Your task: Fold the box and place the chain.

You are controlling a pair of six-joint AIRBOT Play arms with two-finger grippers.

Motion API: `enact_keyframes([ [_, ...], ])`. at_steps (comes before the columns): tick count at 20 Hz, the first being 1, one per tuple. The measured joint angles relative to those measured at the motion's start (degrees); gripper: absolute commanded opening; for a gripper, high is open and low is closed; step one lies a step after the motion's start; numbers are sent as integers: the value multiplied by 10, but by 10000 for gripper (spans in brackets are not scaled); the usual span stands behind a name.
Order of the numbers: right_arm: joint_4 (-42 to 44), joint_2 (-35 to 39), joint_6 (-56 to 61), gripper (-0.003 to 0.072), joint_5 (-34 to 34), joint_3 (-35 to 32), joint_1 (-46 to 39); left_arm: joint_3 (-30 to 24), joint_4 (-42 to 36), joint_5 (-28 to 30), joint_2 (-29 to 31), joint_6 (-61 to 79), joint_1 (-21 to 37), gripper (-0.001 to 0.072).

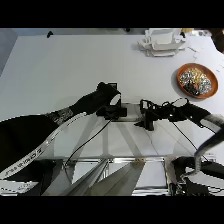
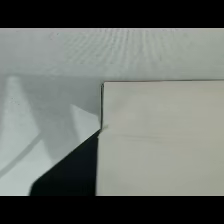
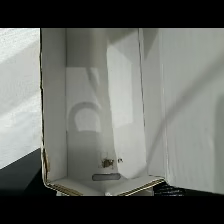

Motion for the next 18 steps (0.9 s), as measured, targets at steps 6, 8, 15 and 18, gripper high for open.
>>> enact_keyframes([
  [6,0,0,0,400,0,0,0,0,-2,3,-1,-6,-1,37],
  [8,0,0,0,400,0,0,0,0,-5,9,-2,-7,-1,158],
  [15,0,0,0,400,0,0,0,1,-5,-4,2,16,0,154],
  [18,0,0,0,400,0,0,0,5,6,-20,3,23,1,155],
])
